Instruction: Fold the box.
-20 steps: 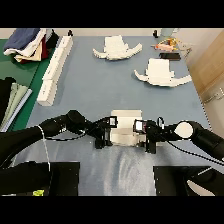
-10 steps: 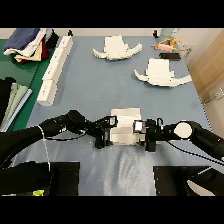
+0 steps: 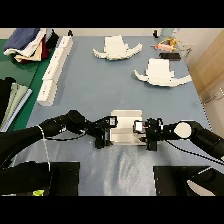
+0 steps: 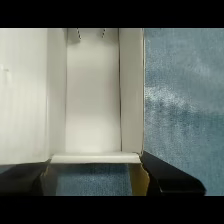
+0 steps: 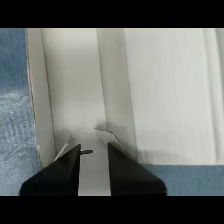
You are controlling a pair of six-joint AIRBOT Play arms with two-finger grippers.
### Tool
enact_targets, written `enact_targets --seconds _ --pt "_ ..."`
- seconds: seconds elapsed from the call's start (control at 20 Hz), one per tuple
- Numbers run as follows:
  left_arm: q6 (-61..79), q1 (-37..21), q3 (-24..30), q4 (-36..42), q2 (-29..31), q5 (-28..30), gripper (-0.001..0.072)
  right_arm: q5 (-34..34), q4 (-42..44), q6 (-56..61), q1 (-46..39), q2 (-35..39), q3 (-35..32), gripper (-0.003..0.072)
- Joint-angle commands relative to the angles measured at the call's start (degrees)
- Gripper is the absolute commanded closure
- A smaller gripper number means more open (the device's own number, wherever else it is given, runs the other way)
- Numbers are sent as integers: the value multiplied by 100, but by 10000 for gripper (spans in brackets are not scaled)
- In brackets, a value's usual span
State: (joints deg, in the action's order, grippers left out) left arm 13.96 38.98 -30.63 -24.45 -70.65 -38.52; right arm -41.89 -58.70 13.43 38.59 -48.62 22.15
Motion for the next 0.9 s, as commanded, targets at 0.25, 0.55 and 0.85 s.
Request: enact_targets --seconds 0.25,0.55,0.85 --pt "-7 -4 0 4 0 0 189 46 105 57 9 2 2 -14" --pt "-7 -4 0 4 0 -2 189 -535 -688 1779 0 227 85 514" --pt "-7 -4 0 4 0 0 189 -2000 -3038 5871 -7 962 621 686"
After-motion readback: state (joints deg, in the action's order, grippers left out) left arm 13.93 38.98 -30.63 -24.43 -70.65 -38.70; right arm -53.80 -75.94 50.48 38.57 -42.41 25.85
